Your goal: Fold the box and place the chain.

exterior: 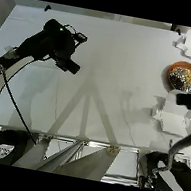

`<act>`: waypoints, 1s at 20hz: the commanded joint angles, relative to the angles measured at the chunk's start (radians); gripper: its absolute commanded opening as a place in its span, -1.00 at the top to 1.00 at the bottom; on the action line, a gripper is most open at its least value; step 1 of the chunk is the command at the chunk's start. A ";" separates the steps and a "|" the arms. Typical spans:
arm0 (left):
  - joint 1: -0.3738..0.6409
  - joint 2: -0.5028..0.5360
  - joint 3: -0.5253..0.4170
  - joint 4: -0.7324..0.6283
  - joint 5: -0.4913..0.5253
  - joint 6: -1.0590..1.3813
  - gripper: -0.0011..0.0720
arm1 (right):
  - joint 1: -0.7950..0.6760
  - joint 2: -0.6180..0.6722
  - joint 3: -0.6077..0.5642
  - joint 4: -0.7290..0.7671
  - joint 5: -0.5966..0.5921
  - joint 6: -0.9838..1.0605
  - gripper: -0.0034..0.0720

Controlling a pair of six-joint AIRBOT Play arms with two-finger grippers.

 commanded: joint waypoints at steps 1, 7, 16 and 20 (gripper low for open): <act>0.000 0.000 0.000 0.000 0.000 0.000 0.94 | -0.188 -0.065 0.030 -0.141 -0.025 -0.095 -0.07; 0.000 0.000 0.000 0.001 0.000 0.000 0.94 | -0.358 -0.267 0.030 -0.156 -0.029 -0.153 -0.61; 0.000 0.000 0.000 0.000 0.000 0.000 0.94 | -0.363 -0.497 0.030 -0.201 -0.052 -0.175 -0.60; 0.000 0.000 0.000 0.000 0.000 0.000 0.94 | -0.363 -0.548 0.029 -0.240 -0.051 -0.118 -0.20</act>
